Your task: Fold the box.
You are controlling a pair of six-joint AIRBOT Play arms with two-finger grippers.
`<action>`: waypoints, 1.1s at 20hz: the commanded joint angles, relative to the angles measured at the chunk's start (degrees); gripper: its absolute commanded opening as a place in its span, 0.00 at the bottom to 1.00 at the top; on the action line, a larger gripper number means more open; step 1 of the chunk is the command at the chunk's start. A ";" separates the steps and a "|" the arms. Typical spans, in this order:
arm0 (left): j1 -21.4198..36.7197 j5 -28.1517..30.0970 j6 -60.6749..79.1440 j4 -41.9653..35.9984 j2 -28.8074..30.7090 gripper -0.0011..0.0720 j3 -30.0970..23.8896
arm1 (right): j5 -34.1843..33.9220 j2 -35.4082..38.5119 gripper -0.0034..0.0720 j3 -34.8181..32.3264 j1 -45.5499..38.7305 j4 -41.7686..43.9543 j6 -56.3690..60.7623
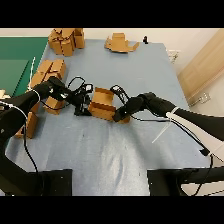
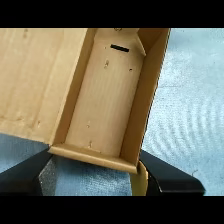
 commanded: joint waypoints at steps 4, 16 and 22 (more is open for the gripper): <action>0.02 -0.02 0.15 -0.02 0.02 0.73 0.02 | 5.07 0.55 0.05 -0.04 -0.07 -0.74 2.43; 0.02 -0.02 0.15 0.00 0.02 0.73 0.02 | -1.27 6.73 0.05 -0.04 -2.80 -3.65 7.13; 0.02 -0.02 0.15 0.00 0.02 0.73 0.02 | 5.73 4.72 0.05 -0.02 -8.28 4.44 5.92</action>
